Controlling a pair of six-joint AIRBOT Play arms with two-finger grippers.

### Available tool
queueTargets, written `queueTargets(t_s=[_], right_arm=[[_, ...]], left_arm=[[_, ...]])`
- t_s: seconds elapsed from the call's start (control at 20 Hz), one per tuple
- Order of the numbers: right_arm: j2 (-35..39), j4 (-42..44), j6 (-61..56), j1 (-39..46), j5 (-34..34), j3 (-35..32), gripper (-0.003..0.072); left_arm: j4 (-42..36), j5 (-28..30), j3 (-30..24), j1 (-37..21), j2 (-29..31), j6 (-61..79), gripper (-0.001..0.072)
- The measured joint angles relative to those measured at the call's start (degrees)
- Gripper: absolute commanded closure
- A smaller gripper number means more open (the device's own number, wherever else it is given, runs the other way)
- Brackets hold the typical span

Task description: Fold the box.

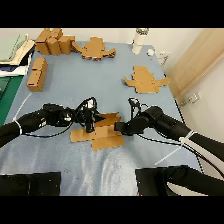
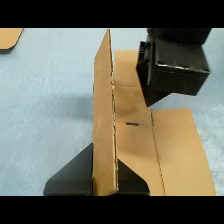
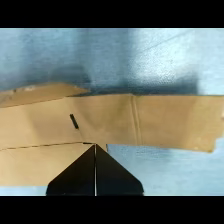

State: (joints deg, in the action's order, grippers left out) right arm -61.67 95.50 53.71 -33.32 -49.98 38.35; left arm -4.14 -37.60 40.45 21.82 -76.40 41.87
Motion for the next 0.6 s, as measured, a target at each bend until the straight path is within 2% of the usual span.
queueTargets(t_s=[0.3, 0.6], right_arm=[[-1.55, -6.8, -3.78, 0.61, -0.04, 0.0, 0.0687], [-2.97, -8.39, -4.66, 0.81, -0.02, 0.02, 0.0687]], left_arm=[[-0.79, -2.19, -0.28, -0.07, 0.0, 0.85, 0.0695], [-3.48, -3.23, -2.67, -0.09, 0.0, 3.96, 0.0695]])
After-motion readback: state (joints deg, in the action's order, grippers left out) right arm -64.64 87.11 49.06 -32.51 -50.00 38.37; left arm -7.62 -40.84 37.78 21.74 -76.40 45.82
